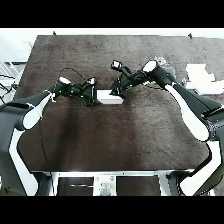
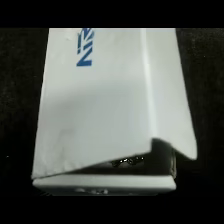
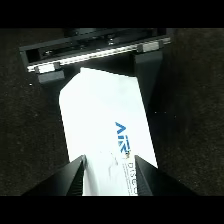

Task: Fold the box and place the chain.

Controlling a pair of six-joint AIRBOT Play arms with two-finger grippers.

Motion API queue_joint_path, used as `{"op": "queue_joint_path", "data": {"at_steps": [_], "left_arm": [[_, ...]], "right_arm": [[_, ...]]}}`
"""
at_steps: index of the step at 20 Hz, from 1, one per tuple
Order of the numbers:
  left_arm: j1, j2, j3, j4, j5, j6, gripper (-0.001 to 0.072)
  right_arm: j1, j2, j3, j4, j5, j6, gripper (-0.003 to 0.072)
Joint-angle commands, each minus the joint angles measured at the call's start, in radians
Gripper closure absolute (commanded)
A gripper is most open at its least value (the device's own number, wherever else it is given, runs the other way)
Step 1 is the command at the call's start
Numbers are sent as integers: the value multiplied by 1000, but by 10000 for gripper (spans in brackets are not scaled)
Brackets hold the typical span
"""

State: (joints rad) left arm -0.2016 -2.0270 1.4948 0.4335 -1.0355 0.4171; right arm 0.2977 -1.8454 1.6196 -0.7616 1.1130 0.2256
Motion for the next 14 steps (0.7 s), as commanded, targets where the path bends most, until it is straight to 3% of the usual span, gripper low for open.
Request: {"op": "queue_joint_path", "data": {"at_steps": [1,14], "left_arm": [[0,0,0,0,-1,2,288],[0,0,0,0,-1,2,288]], "right_arm": [[2,-1,1,-8,-24,1,299],[8,8,0,-8,-61,1,301]]}}
